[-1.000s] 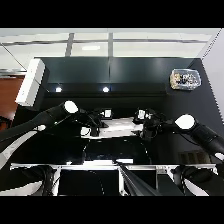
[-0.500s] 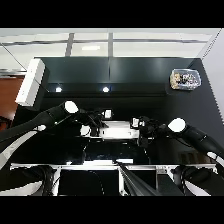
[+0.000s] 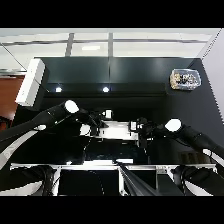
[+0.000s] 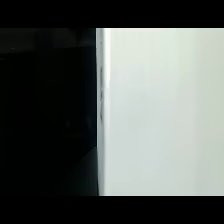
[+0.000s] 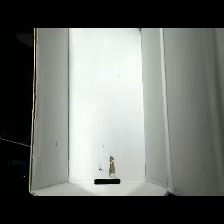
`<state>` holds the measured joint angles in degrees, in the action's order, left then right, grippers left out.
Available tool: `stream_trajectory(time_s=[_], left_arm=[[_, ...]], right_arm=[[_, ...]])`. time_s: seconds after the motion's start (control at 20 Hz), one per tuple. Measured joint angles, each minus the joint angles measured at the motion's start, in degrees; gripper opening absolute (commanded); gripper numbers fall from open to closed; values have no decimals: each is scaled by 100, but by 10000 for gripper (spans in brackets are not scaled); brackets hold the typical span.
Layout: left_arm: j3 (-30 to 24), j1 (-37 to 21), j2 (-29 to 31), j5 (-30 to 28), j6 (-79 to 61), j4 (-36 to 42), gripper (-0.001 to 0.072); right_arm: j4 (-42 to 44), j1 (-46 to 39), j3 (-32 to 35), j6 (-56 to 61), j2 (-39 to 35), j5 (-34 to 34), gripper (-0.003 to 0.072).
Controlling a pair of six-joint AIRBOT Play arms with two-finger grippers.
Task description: Fold the box and place the chain.
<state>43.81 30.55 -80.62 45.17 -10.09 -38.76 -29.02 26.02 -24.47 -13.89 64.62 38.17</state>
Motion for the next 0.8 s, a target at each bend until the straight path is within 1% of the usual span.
stream_trajectory(time_s=[0.2,0.75,0.8], left_arm=[[24,-2,2,-2,37,17,33],[28,-2,2,50,144,24,33],[28,0,2,50,146,24,33]], right_arm=[[-59,0,0,-24,96,-192,700],[-111,0,-4,-24,144,-267,699],[-116,0,-4,-26,144,-271,579]])
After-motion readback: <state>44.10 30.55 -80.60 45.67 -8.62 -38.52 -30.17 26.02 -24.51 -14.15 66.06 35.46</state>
